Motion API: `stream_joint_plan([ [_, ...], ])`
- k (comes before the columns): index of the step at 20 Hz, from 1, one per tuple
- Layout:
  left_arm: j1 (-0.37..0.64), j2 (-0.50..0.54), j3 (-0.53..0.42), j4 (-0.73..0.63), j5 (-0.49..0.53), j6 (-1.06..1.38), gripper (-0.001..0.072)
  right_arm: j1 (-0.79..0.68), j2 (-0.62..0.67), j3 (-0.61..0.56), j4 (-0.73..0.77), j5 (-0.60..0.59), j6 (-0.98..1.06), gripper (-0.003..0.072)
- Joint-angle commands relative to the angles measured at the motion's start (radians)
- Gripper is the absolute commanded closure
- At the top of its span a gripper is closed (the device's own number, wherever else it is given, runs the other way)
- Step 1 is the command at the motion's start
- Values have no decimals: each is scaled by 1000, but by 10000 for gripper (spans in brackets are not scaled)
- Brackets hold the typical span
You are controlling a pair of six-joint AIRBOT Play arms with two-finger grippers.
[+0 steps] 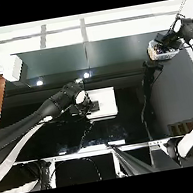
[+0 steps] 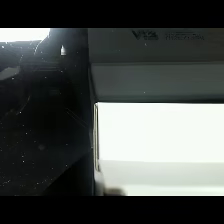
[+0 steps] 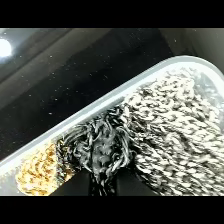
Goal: Fold the box and place the chain.
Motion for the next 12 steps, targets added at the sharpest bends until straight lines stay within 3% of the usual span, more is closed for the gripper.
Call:
stream_joint_plan([
  [1, 1, 0, 1, 0, -2, 0, 682, -8, 44, 5, 5, 91, -82, 671],
  [7, 1, 0, 1, 0, 0, 0, 682, -10, 350, 4, 35, 195, -342, 672],
  [12, 1, 0, 1, 0, 0, 0, 682, -10, 662, -76, 261, 212, -426, 673],
])
